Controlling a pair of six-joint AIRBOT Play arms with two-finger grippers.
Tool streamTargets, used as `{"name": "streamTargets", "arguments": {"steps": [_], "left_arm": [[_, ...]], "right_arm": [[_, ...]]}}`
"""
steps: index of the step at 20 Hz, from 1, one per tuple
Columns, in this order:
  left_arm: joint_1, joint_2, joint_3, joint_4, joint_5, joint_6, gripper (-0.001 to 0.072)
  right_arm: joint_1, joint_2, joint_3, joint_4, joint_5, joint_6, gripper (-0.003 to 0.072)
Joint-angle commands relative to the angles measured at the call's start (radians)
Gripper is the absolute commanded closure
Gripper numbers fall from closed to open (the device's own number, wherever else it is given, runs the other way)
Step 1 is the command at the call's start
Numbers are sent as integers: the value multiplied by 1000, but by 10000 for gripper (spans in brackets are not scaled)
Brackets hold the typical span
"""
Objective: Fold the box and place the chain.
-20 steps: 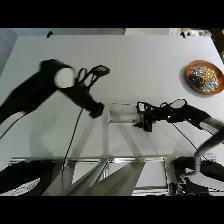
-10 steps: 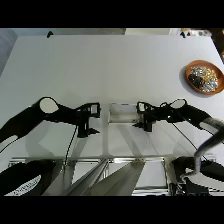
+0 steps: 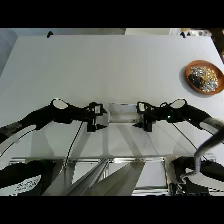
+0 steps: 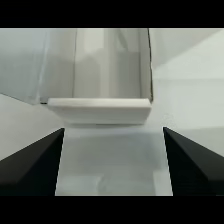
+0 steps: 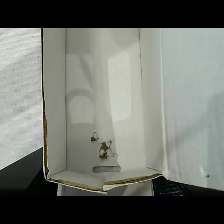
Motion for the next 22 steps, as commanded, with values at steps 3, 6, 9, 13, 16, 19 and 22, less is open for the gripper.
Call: {"name": "streamTargets", "arguments": {"steps": [3,6,9,13,16,19,22], "left_arm": [[1,-58,39,-52,-3,35,9],[0,-72,39,-34,-16,34,9],[-7,-72,39,-8,-25,35,10],[-25,-73,39,-27,-18,34,11],[-45,-73,39,-38,-22,34,12],[-63,-73,39,-39,-21,34,13],[-64,-75,39,-38,-14,34,14]], "right_arm": [[-1,1,1,0,0,0,389],[0,1,1,0,0,0,389],[0,1,1,0,0,0,389],[0,1,1,0,0,0,389],[0,1,1,0,0,0,389],[0,1,1,0,0,0,389],[0,1,1,0,0,0,389]]}}
